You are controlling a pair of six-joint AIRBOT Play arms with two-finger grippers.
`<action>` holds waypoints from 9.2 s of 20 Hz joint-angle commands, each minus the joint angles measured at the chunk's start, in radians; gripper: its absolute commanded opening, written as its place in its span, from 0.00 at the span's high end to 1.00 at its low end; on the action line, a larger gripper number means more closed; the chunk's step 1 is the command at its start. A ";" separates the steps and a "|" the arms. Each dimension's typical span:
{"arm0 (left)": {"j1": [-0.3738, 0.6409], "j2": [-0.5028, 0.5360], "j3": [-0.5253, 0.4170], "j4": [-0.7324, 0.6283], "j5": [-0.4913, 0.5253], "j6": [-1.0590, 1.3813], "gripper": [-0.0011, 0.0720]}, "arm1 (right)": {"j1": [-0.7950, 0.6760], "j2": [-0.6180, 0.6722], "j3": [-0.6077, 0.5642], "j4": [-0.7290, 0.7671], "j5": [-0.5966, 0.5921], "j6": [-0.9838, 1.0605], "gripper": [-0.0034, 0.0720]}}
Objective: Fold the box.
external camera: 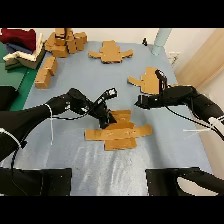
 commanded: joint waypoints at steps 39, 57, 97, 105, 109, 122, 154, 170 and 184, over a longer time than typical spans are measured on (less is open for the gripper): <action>-0.010 -0.001 0.001 0.019 -0.061 0.000 0.97 | 0.890 0.268 -0.347 -1.093 0.109 0.113 0.19; -0.010 -0.001 0.001 0.019 -0.061 0.000 0.97 | 0.814 0.328 -0.360 -1.079 0.046 0.232 0.00; -0.010 -0.001 0.001 0.019 -0.060 0.000 0.97 | 0.269 0.033 -0.297 -0.076 0.017 -1.058 0.01; -0.010 -0.001 0.001 0.019 -0.061 0.000 0.97 | 0.270 0.004 -0.297 -0.075 0.061 -1.077 0.16; -0.010 -0.001 0.001 0.019 -0.061 0.000 0.97 | 0.275 0.004 -0.297 -0.082 0.061 -1.077 0.28; -0.010 -0.001 0.001 0.019 -0.061 0.000 0.97 | 0.275 0.004 -0.297 -0.082 0.060 -1.076 0.28; 0.148 0.124 -0.007 0.269 -0.485 -0.889 0.97 | 0.275 0.004 -0.297 -0.082 0.058 -1.076 0.28; 0.053 -0.162 0.170 0.209 -0.116 -1.106 0.97 | 0.275 0.004 -0.297 -0.082 0.058 -1.076 0.28; 0.131 -0.063 0.167 0.005 -0.264 -0.680 0.97 | 0.275 0.004 -0.297 -0.082 0.058 -1.076 0.28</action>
